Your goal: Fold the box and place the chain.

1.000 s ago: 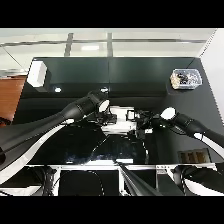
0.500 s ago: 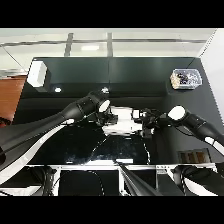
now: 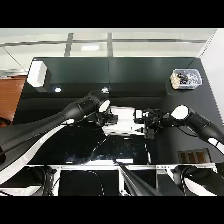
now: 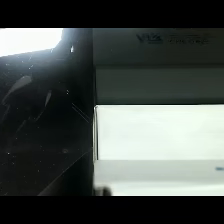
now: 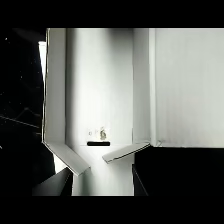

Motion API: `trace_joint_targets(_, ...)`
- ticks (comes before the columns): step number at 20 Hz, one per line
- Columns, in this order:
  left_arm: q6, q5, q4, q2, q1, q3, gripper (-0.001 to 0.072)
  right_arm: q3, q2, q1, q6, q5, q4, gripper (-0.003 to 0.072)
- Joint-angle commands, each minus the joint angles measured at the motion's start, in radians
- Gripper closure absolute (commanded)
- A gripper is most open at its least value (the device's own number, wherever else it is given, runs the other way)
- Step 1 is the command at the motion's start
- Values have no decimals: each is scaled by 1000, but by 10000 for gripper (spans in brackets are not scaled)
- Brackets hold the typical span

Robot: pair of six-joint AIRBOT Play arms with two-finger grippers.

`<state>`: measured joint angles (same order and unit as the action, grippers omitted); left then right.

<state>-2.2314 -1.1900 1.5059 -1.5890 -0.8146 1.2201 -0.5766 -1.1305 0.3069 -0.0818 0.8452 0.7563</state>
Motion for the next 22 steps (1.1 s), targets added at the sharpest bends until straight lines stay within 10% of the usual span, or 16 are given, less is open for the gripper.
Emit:
trace_joint_targets(1,0,-1,0,0,0,0,683,0,-10,10,-5,6,-45,509)
trace_joint_targets(9,0,0,0,0,0,0,683,0,-92,88,-4,-101,-278,505)
trace_joint_targets(11,0,0,0,0,0,0,683,0,-94,88,0,-102,-278,262)
trace_joint_targets(13,0,0,0,0,0,0,683,0,-94,88,45,-97,-255,477)
trace_joint_targets(15,0,0,0,0,1,0,683,0,-94,87,90,-111,-245,318)
trace_joint_targets(17,0,0,0,0,1,0,682,-1,-85,78,193,-90,-205,674)
trace_joint_targets(22,3,-1,0,0,0,0,682,-98,71,-103,955,273,124,668)
